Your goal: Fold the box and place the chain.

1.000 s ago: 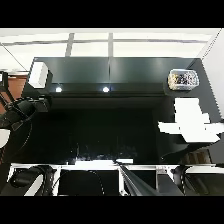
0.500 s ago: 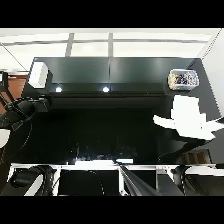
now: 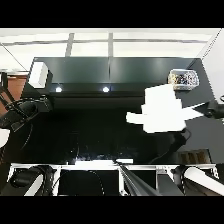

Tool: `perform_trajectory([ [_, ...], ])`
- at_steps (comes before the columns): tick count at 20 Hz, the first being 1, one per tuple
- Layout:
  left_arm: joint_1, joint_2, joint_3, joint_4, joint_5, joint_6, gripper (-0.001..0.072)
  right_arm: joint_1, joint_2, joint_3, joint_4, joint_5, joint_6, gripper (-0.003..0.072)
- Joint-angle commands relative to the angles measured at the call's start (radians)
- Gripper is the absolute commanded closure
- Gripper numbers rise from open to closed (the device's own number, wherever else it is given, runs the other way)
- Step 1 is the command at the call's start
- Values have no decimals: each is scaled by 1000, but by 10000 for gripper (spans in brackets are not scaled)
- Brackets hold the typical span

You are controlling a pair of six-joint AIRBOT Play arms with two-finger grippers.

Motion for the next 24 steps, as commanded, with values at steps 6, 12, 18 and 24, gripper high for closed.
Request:
perform_trajectory([
  [6, -40, -45, -16, -158, -19, 5, 2, 509, 333, -376, 299, -233, 14, 671],
  [12, -63, -248, 5, -633, -39, 446, 8, 971, 369, -433, 277, -652, 48, 671],
  [18, 84, -601, 110, -1027, -505, 766, 14, 1144, 369, -437, 279, -907, 65, 671],
  [24, 78, -793, 114, -934, -543, 812, 13, 1149, 369, -437, 251, -886, 67, 670],
])
